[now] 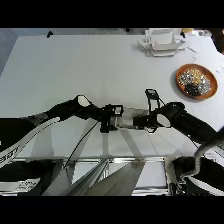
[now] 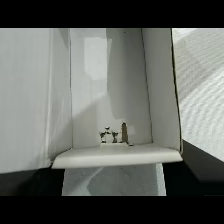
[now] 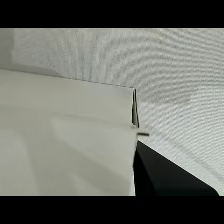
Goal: Fold the box and place the chain.
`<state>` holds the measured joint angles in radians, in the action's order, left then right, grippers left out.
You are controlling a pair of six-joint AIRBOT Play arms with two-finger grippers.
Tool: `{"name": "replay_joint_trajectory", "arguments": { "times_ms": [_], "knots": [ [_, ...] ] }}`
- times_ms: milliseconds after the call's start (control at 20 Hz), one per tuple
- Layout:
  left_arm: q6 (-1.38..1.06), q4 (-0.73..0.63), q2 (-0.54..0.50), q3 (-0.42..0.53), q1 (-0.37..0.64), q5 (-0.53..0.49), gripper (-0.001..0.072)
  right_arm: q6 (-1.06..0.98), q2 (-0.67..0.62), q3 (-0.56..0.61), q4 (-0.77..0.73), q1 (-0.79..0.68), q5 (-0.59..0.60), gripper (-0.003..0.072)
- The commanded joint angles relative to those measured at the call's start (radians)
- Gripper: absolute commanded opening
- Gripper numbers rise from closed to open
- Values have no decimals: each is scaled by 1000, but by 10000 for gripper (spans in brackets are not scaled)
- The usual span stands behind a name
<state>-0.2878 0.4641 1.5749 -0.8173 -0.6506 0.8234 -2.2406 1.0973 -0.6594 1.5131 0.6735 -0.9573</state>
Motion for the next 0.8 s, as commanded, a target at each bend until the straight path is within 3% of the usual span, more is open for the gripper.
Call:
{"name": "replay_joint_trajectory", "arguments": {
  "times_ms": [0,300,750],
  "knots": [
    [0,0,0,-1,1,0,148,-41,3,-5,48,5,3,305],
    [0,0,0,-1,1,0,148,-40,92,-84,74,18,-99,292],
    [0,0,0,-1,1,0,148,-41,100,-83,89,85,-71,294]
  ]
}}
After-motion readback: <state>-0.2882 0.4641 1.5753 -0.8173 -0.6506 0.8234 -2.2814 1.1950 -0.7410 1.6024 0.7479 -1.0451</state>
